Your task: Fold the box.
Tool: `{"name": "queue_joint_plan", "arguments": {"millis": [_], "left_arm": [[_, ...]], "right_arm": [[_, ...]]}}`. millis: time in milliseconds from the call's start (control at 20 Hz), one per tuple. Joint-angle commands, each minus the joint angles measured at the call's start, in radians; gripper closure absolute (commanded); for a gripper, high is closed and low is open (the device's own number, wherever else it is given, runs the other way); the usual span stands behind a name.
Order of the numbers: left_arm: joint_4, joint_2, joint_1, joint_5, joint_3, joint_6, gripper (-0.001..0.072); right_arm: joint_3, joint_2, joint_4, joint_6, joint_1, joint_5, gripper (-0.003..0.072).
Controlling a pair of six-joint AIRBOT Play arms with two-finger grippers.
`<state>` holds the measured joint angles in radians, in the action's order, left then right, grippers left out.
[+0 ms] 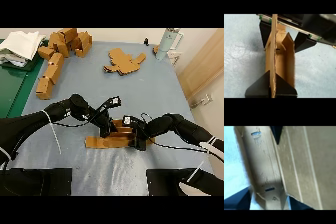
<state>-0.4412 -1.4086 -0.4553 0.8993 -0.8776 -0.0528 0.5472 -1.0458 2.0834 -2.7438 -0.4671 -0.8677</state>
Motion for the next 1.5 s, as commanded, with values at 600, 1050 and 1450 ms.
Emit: {"name": "queue_joint_plan", "arguments": {"millis": [600, 1050, 1450], "left_arm": [[0.0, 0.0, 0.0, 0.0, 0.0, 0.0, 0.0696], [0.0, 0.0, 0.0, 0.0, 0.0, 0.0, 0.0696], [0.0, 0.0, 0.0, 0.0, 0.0, 0.0, 0.0696]], "right_arm": [[0.001, -0.026, 0.008, 0.005, -0.001, -0.011, 0.0023], [-0.002, -0.027, 0.007, -0.034, -0.001, -0.005, 0.0041], [-0.011, -0.027, 0.007, -0.069, -0.001, 0.006, 0.024]]}}
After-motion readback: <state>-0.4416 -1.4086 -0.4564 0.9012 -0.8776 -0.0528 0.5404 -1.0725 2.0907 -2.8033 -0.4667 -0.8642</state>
